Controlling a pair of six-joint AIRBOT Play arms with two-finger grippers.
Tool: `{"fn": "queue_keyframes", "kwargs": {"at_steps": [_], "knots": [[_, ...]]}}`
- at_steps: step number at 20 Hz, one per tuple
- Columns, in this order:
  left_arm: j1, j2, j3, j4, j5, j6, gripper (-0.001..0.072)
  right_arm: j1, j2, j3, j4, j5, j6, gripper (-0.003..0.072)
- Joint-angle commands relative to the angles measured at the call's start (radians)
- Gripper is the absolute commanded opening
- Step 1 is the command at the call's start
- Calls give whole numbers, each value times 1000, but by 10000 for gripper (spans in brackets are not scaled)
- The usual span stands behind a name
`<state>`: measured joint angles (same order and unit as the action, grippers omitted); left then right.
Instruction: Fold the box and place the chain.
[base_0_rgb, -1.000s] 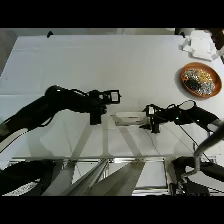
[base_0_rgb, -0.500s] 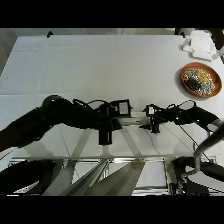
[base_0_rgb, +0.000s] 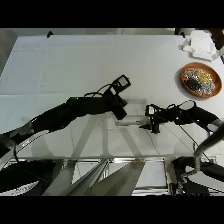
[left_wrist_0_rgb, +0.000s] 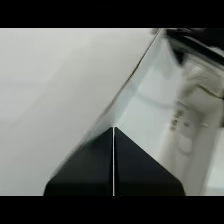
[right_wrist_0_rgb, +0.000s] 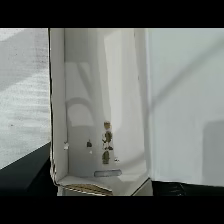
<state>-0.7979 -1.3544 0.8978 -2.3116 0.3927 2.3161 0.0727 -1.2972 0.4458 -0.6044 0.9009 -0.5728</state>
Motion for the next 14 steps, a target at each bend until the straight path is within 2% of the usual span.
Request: {"fn": "queue_keyframes", "kwargs": {"at_steps": [1,4,10,14], "knots": [[71,-73,1,1,-63,-122,3,0,1,0,-1,0,-2,420],[64,-104,0,9,-10,-114,4,0,1,0,-1,0,-2,420],[6,-107,0,17,-3,-75,4,0,1,0,-1,0,-2,420],[14,-65,1,32,13,-72,6,0,1,0,-1,0,-2,420]]}}
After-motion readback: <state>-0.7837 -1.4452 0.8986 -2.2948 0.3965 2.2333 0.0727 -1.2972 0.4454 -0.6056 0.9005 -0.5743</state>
